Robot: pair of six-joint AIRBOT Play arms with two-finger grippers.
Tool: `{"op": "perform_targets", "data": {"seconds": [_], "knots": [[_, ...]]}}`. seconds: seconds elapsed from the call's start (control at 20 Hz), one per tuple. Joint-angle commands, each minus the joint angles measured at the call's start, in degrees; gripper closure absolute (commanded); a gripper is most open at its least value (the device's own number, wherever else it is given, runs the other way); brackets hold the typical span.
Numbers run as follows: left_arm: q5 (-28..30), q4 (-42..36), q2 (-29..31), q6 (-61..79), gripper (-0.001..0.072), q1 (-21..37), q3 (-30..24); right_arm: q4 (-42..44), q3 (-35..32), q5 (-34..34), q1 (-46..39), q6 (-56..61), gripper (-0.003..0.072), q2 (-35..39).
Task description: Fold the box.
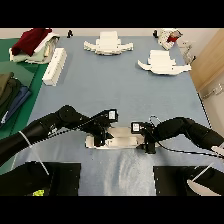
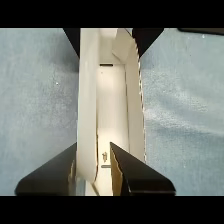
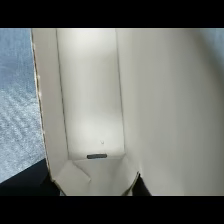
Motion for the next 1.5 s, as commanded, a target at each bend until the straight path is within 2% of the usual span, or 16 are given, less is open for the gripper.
{"op": "perform_targets", "data": {"seconds": [0.0,0.2,0.3,0.4,0.5,0.55,0.65,0.7,0.85,1.0,1.15,1.45], "knots": [[-2.12,7.93,4.79,-12.83,0.0396,1.88,0.04,0.0,-0.02,0.0,0.04,0.02,0.0174,-0.02],[-12.85,17.88,16.06,-36.09,0.0405,7.41,0.04,0.0,-0.02,0.0,0.04,0.02,0.0175,-0.02],[-20.44,19.63,19.19,-42.01,0.058,8.2,0.02,0.0,-0.02,0.0,0.04,0.02,0.0174,-0.02],[-24.3,13.99,19.32,-47.21,0.0606,7.41,0.0,0.0,-0.02,0.0,0.04,0.02,0.0174,-0.02],[-20.0,6.32,17.16,-49.11,0.061,3.98,-0.02,0.0,-0.02,0.0,0.04,0.02,0.0175,-0.02],[-15.98,3.52,15.39,-49.18,0.0698,2.01,0.02,0.0,-0.02,0.0,0.04,0.02,0.0174,-0.02],[-8.66,-2.27,10.25,-49.2,0.0698,0.11,0.37,0.0,-0.02,0.0,0.04,0.02,0.0174,-0.02],[-7.06,-3.96,7.15,-49.2,0.0698,0.39,1.38,0.0,-0.02,0.0,0.04,0.02,0.0174,-0.02],[-6.69,-6.01,-0.94,-49.24,0.0698,3.26,5.86,0.0,-0.02,-0.02,0.04,0.02,0.0174,-0.02],[-6.73,-6.23,-6.03,-49.9,0.0698,6.78,8.7,0.0,-0.02,0.0,0.04,0.02,0.0175,-0.02],[-6.75,-5.18,-9.64,-52.74,0.0698,8.68,8.83,0.0,-0.02,0.0,0.04,0.02,0.0174,-0.02],[-7.76,-5.31,-17.16,-54.23,0.0698,8.59,8.85,0.0,-0.02,0.0,0.04,0.02,0.0175,-0.02]]}}
